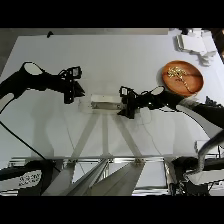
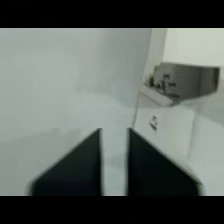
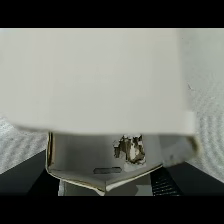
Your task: Fold the box and place the chain.
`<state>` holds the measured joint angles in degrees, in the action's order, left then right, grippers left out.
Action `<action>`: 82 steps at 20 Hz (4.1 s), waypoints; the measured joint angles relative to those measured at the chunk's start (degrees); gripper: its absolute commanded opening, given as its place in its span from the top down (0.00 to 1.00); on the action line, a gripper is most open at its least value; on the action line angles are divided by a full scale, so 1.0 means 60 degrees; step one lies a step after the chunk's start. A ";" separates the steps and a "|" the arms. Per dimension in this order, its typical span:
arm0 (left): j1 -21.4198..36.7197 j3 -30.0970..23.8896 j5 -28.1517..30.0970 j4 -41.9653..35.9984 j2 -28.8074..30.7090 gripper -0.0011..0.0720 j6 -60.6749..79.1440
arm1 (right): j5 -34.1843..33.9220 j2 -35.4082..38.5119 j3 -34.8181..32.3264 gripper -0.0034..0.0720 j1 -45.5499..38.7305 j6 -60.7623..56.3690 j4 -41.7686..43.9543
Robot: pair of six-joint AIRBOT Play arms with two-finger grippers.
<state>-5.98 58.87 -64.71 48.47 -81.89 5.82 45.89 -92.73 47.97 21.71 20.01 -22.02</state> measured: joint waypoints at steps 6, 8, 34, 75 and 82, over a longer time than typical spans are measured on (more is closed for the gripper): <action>-0.0714 -0.0324 -0.1286 -0.0273 0.0357 0.97 -0.0831 | -0.0004 0.0000 0.0000 0.42 0.0000 0.0000 0.0000; -0.1045 -0.0488 -0.1253 -0.0474 0.0335 0.97 -0.0911 | -0.0004 0.0000 0.0000 0.42 0.0000 0.0000 0.0000; -0.0608 -0.0670 0.1883 -0.2040 0.0317 0.96 -0.0969 | -0.0007 0.0000 0.0000 0.42 0.0000 0.0000 0.0000; -0.1661 -0.0674 0.1188 -0.0022 -0.0459 0.97 -0.0714 | -0.0007 0.0000 0.0000 0.42 -0.0004 0.0007 -0.0004; -0.0273 -0.0867 0.1235 0.0845 0.1413 0.97 -0.2983 | -0.0007 0.0000 0.0000 0.42 -0.0004 0.0007 -0.0004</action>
<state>-7.62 53.67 -57.30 53.54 -73.41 -12.08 45.84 -92.73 47.97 21.69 20.05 -22.04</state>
